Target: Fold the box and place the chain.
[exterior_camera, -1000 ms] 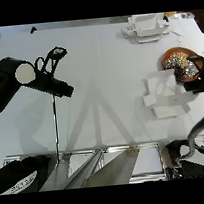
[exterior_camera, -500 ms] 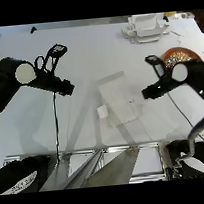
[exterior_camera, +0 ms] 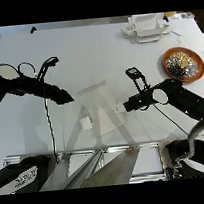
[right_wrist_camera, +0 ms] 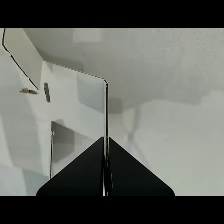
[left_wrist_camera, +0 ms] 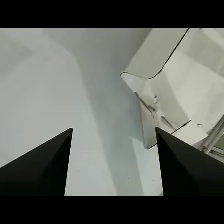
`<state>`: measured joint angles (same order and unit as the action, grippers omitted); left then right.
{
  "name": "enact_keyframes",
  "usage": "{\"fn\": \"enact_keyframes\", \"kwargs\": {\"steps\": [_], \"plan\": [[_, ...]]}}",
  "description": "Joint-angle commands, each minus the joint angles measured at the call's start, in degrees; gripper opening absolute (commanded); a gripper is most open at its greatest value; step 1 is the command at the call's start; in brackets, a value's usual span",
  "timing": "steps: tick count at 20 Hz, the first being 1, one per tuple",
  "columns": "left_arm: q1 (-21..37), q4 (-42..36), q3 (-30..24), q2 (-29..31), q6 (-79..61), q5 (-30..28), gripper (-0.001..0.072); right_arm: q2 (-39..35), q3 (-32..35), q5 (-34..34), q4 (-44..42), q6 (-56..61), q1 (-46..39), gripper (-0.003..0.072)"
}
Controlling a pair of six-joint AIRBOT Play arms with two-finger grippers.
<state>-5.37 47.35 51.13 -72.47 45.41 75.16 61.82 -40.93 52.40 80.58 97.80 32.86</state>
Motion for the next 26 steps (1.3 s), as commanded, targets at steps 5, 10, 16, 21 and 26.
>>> {"fn": "enact_keyframes", "kwargs": {"steps": [5, 10, 16, 21, 26], "plan": [[-4.09, -13.07, -5.90, -8.15, -17.42, -5.38, 0.0578, -0.04, 0.17, -0.94, -0.26, 0.94, 0.74, 0.0015], [-9.77, -15.30, -5.90, -12.98, -18.23, -13.07, 0.0579, -0.04, 0.17, -0.94, -0.26, 0.94, 0.76, 0.0015], [-11.06, -15.78, -5.90, -14.12, -20.74, -15.80, 0.0328, -0.04, 0.17, -0.81, -0.24, 0.90, 0.76, 0.0015], [-11.15, -15.82, -5.88, -14.10, -29.05, -14.73, 0.0005, -0.09, 0.17, -0.59, -0.57, 0.92, 0.74, 0.0015], [-11.76, -15.74, -4.63, -12.02, -41.81, -13.05, 0.0002, -2.45, -0.63, 0.52, -2.29, 0.90, 0.70, 0.0352]]}}
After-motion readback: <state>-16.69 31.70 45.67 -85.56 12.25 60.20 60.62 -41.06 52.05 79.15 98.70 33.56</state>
